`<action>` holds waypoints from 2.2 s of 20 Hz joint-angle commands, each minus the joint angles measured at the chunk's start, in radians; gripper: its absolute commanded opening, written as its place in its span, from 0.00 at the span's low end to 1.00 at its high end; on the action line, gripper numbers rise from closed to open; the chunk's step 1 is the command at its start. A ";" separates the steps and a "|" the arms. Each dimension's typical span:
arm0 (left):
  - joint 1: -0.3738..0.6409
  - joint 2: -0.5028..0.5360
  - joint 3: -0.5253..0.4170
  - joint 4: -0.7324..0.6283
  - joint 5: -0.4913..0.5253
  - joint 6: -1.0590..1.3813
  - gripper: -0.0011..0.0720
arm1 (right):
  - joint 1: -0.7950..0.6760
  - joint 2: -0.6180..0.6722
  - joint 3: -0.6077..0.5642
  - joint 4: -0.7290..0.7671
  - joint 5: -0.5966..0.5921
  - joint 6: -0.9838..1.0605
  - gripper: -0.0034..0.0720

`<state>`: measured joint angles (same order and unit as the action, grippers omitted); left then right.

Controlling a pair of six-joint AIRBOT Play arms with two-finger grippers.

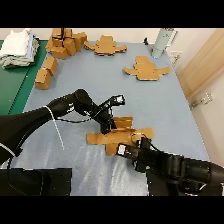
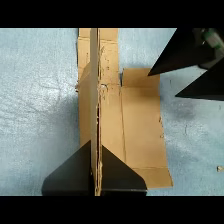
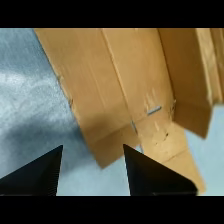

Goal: Fold the box.

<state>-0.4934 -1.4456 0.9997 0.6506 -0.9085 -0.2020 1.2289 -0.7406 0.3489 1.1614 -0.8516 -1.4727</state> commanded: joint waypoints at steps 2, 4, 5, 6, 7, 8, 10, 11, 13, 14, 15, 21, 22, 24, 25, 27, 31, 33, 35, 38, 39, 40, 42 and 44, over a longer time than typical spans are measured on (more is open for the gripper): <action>0.001 -0.001 0.000 0.000 0.000 0.000 0.03 | 0.017 -0.087 -0.010 -0.129 0.114 -0.019 0.78; 0.001 -0.001 0.000 0.000 0.000 0.000 0.03 | 0.017 -0.104 -0.010 -0.145 0.130 -0.019 0.78; 0.001 -0.001 0.000 0.000 0.000 0.000 0.03 | 0.017 -0.108 -0.009 -0.159 0.137 -0.019 0.78; 0.001 -0.001 0.000 0.000 0.000 0.000 0.03 | 0.017 -0.107 -0.009 -0.177 0.141 -0.016 0.78; 0.001 -0.001 0.000 0.000 0.000 0.000 0.03 | 0.017 -0.105 -0.004 -0.191 0.139 -0.010 0.78; 0.001 -0.001 0.000 0.000 0.000 0.000 0.03 | 0.017 -0.103 0.003 -0.205 0.136 0.003 0.78; 0.001 -0.001 0.000 0.000 0.000 0.000 0.03 | 0.017 -0.093 0.015 -0.220 0.137 0.010 0.78; 0.001 -0.001 0.000 0.000 0.000 0.000 0.03 | 0.017 -0.087 0.021 -0.230 0.134 0.010 0.78; 0.001 -0.001 0.000 0.000 0.000 0.000 0.03 | 0.017 -0.068 0.032 -0.248 0.123 0.010 0.78; 0.001 -0.001 0.000 0.000 0.000 0.000 0.03 | 0.017 -0.055 0.033 -0.255 0.118 0.010 0.78; 0.001 -0.001 0.000 0.000 0.000 0.000 0.03 | 0.016 -0.038 0.033 -0.257 0.113 0.013 0.78; 0.000 -0.001 0.000 0.000 0.000 0.000 0.03 | 0.017 -0.013 0.033 -0.243 0.117 0.017 0.80; 0.000 -0.001 0.000 0.000 0.000 0.000 0.03 | 0.016 -0.013 0.033 -0.240 0.117 0.018 0.80; 0.001 -0.001 0.000 0.000 0.000 0.000 0.03 | 0.016 -0.013 0.033 -0.242 0.117 0.069 0.83; 0.000 -0.001 0.000 0.000 0.000 0.000 0.03 | 0.010 -0.012 0.033 -0.249 0.111 0.101 0.83; 0.000 -0.001 0.000 0.000 0.000 0.000 0.03 | -0.015 -0.004 0.033 -0.247 0.084 0.112 1.00; 0.000 -0.001 0.000 0.000 0.000 0.000 0.03 | -0.077 0.049 0.032 -0.198 0.079 0.090 1.00; 0.001 -0.001 0.000 0.000 0.000 0.000 0.03 | -0.110 0.075 0.030 -0.172 0.082 0.037 1.00; 0.000 -0.001 0.000 0.000 0.001 0.000 0.03 | -0.179 0.077 0.030 -0.069 0.093 -0.097 1.00; 0.000 -0.001 0.000 0.000 0.000 0.000 0.03 | -0.376 0.072 0.030 0.270 0.175 -0.523 1.00; 0.000 -0.001 0.000 0.000 0.000 0.000 0.03 | -0.458 0.063 0.031 0.409 0.190 -0.693 1.00; 0.001 -0.001 0.000 0.000 0.000 0.000 0.03 | -0.538 0.045 0.038 0.555 0.188 -0.879 1.00; 0.001 -0.001 0.000 0.000 0.000 0.000 0.03 | -0.673 -0.016 0.070 0.783 0.174 -1.186 1.00; 0.000 -0.001 0.000 0.000 0.000 0.000 0.03 | -0.724 -0.077 0.127 0.820 0.132 -1.259 1.00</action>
<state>-0.4934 -1.4460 0.9997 0.6502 -0.9081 -0.2016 0.6319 -0.7521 0.4244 1.7317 -0.6937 -2.3978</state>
